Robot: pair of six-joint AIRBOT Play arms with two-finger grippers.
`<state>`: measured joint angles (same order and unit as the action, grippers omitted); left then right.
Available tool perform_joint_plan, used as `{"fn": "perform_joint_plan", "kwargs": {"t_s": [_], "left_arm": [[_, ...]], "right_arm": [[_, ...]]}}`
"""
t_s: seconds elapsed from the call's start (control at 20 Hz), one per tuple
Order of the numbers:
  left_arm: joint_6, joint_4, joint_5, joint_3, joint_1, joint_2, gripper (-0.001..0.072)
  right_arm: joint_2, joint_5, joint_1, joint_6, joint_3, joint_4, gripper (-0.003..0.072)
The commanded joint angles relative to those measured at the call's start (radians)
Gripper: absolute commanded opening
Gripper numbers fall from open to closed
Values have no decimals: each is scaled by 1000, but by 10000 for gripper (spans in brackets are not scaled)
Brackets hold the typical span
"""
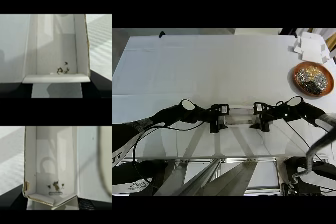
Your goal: Fold the box and place the chain.
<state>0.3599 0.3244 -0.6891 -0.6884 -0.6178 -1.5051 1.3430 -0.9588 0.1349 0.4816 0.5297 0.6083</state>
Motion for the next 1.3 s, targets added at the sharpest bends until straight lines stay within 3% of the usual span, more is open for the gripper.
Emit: {"fn": "perform_joint_plan", "kwargs": {"t_s": [0.0, 0.6, 0.75, 0.85, 0.95, 1.1, 1.25], "left_arm": [[-1, -2, 4, 0, 0, 0, 333], [-1, -2, 5, 0, 0, 0, 333], [-1, -2, 4, 0, 0, 0, 333], [-1, -2, 5, 0, 0, 0, 333], [-1, -2, 4, 0, 0, 0, 333], [-1, -2, 4, 0, 0, 0, 333], [-1, -2, 4, 0, 0, 0, 333]], "right_arm": [[-17, 15, 0, -76, 0, -2, 627], [-348, -14, 0, -515, 0, 413, 621], [-447, -77, 0, -552, 0, 393, 612], [-498, -122, 0, -552, 0, 255, 368], [-515, -181, 1, -552, 0, 82, 3], [-499, -175, 46, -557, 0, -93, 11], [-428, -49, 129, -599, 0, -101, 11]]}}
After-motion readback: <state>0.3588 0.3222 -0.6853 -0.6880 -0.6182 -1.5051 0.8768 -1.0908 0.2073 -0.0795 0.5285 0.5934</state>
